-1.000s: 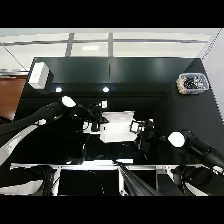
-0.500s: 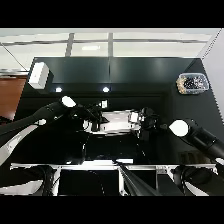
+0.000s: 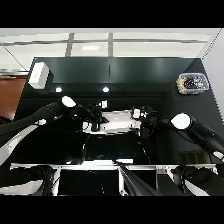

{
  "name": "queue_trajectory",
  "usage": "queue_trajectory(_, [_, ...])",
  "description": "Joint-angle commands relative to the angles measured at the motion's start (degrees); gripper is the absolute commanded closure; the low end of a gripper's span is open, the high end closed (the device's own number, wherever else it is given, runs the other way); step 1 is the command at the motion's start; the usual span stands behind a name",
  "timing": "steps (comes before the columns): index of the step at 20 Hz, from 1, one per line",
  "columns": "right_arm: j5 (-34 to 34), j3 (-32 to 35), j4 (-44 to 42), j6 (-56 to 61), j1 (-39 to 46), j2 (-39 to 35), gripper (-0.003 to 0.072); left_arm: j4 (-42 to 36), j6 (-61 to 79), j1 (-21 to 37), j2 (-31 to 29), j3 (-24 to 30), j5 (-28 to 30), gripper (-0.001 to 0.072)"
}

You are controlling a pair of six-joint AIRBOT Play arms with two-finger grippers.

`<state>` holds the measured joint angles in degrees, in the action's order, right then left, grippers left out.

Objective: Fold the box and place the chain.

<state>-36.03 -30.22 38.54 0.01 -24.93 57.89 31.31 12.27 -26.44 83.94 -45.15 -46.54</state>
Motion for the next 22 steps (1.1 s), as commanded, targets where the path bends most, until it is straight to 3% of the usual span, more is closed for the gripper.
queue_trajectory(1, [-3.04,-0.07,-7.23,-9.18,0.44,2.32,0.0015,-0.02,0.00,0.00,0.00,0.02,-0.02,0.0680])
queue_trajectory(22, [-6.38,-0.07,-7.76,-17.00,4.52,11.89,0.0018,-0.04,-0.02,0.00,0.00,0.02,0.00,0.0680])
